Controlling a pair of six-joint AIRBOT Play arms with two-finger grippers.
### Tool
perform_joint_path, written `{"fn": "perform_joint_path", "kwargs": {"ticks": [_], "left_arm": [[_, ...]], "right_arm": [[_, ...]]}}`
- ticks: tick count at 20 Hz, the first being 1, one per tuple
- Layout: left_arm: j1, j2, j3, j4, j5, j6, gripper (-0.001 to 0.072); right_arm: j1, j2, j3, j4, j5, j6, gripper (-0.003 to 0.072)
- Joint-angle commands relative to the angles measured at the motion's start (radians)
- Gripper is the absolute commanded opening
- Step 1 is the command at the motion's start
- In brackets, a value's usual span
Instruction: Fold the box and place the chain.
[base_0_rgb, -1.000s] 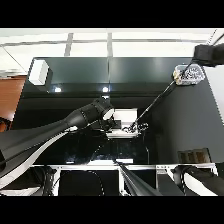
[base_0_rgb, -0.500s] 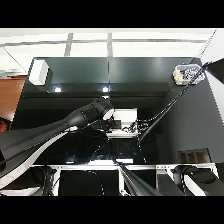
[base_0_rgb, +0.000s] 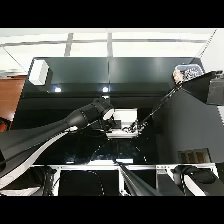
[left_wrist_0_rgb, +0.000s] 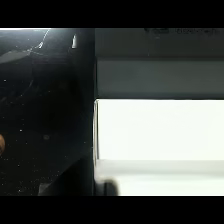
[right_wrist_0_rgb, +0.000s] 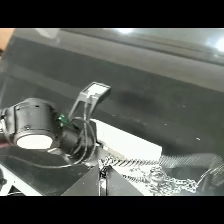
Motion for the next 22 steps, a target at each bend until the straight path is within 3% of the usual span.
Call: {"fn": "perform_joint_path", "kwargs": {"ticks": [1, 10, 14, 19, 22], "left_arm": [[0.001, 0.000, 0.000, 0.000, 0.000, 0.000, 0.0028], [0.001, 0.000, 0.000, 0.000, 0.000, 0.000, 0.0028], [0.001, 0.000, 0.000, 0.000, 0.000, 0.000, 0.0028], [0.001, 0.000, 0.000, 0.000, 0.000, 0.000, 0.0028], [0.001, 0.000, 0.000, 0.000, 0.000, 0.000, 0.0028]], "right_arm": [[0.001, 0.001, -0.008, 0.026, -0.001, -0.018, 0.0017], [0.001, -0.005, -0.024, 0.023, -0.011, -0.030, 0.0016], [0.045, -0.005, -0.182, 0.120, -0.035, -0.042, 0.0017], [0.081, -0.005, -0.373, 0.366, -0.278, -0.086, 0.0017], [0.105, -0.005, -0.483, 0.380, -0.344, -0.104, 0.0017]]}}
